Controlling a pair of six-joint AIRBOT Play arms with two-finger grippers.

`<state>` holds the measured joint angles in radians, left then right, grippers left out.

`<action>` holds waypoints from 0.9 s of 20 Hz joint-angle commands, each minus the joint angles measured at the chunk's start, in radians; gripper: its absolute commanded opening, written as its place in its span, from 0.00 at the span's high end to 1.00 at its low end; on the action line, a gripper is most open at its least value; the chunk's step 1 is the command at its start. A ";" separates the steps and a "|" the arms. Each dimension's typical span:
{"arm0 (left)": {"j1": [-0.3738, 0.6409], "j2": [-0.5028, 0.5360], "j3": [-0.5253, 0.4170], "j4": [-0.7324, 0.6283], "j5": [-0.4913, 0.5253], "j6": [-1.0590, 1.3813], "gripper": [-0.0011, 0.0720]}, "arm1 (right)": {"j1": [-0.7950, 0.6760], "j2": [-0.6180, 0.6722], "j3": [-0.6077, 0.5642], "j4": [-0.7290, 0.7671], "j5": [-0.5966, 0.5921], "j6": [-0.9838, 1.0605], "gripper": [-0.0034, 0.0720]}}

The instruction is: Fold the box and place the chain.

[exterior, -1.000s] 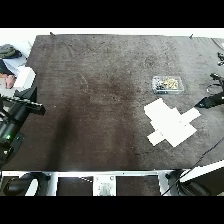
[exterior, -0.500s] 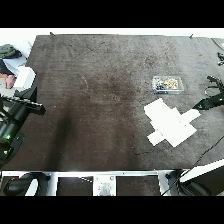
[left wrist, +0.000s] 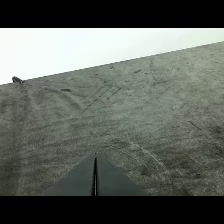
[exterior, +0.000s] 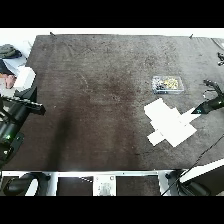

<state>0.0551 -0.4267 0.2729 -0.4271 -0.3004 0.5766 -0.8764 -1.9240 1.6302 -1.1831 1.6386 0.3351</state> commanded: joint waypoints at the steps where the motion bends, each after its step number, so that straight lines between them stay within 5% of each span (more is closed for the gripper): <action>1: 0.000 -0.001 -0.001 0.000 0.000 0.000 0.97 | 0.010 -0.024 -0.007 0.024 0.064 -0.002 0.46; 4: 0.000 -0.001 -0.001 0.000 0.000 0.000 0.97 | 0.040 -0.036 -0.009 0.040 0.112 -0.003 0.46; 6: 0.000 -0.001 -0.001 0.000 0.000 0.000 0.97 | 0.054 -0.036 -0.010 0.038 0.127 -0.003 0.66; 17: 0.000 -0.001 -0.001 0.000 0.000 0.000 0.97 | 0.061 -0.034 -0.011 0.035 0.171 0.043 0.75; 18: 0.000 -0.001 -0.001 0.000 0.000 0.000 0.97 | 0.061 -0.034 -0.014 0.035 0.171 0.047 0.85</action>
